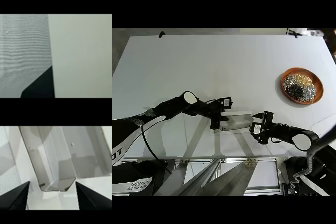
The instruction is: Fold the box and place the chain.
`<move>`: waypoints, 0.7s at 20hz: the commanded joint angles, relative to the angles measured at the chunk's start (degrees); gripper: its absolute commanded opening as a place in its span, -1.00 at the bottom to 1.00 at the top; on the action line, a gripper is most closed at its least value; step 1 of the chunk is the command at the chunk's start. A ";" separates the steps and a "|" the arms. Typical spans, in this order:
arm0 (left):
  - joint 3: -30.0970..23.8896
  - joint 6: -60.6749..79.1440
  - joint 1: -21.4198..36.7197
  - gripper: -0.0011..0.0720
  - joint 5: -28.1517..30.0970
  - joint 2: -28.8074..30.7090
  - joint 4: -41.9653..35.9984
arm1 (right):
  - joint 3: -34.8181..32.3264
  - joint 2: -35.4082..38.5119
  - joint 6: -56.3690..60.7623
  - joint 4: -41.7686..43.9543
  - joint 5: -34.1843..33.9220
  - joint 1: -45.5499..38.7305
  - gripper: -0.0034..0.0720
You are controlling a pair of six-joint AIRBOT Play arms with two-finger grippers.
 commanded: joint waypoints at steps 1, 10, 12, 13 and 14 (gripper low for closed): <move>0.04 0.00 -0.04 -0.94 -0.07 0.02 0.04 | 0.04 -2.16 -8.33 5.38 -0.17 -0.20 0.70; 0.04 0.00 -0.04 -0.94 -0.07 0.02 0.04 | 0.07 -2.97 -14.03 10.34 4.92 -6.36 0.69; 0.04 0.00 -0.04 -0.94 -0.07 0.02 0.04 | 0.07 -2.97 -15.41 12.59 5.11 -6.38 0.69; 0.04 0.00 -0.04 -0.94 -0.07 0.02 0.04 | 0.07 -2.99 -15.58 13.55 5.29 -6.38 0.69; 0.04 0.00 -0.04 -0.94 -0.07 0.04 0.02 | 0.09 -2.99 -15.69 14.23 5.44 -6.38 0.69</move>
